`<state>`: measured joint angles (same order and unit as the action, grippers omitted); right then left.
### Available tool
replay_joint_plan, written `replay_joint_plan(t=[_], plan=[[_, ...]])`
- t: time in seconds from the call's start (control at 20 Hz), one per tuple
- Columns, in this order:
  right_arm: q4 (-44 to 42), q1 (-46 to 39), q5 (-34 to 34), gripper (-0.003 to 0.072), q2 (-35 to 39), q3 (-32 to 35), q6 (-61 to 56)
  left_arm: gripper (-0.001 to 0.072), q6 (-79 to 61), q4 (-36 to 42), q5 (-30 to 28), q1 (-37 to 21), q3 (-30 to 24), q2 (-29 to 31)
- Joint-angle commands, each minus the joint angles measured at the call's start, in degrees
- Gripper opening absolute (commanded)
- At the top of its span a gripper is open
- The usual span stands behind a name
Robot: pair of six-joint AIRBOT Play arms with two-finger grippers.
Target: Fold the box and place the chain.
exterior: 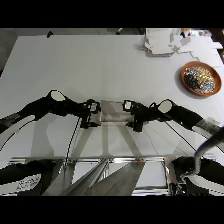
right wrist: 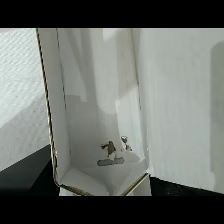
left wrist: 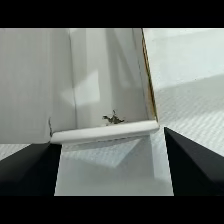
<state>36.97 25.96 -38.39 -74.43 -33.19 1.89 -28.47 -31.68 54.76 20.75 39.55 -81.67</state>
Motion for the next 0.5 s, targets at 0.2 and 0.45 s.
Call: replay_joint_plan(t=[0.2, 0.45], plan=[[-0.02, 0.00, 0.00, 0.0364, 0.04, -0.02, -0.11, 0.0698, 1.95, 4.09, 0.17, 0.07, -0.55, -0.04], [-0.02, 0.00, 0.00, 0.0364, 0.04, -0.02, -0.11, 0.0696, 1.88, 4.28, -0.17, 0.07, -0.55, -0.31]])
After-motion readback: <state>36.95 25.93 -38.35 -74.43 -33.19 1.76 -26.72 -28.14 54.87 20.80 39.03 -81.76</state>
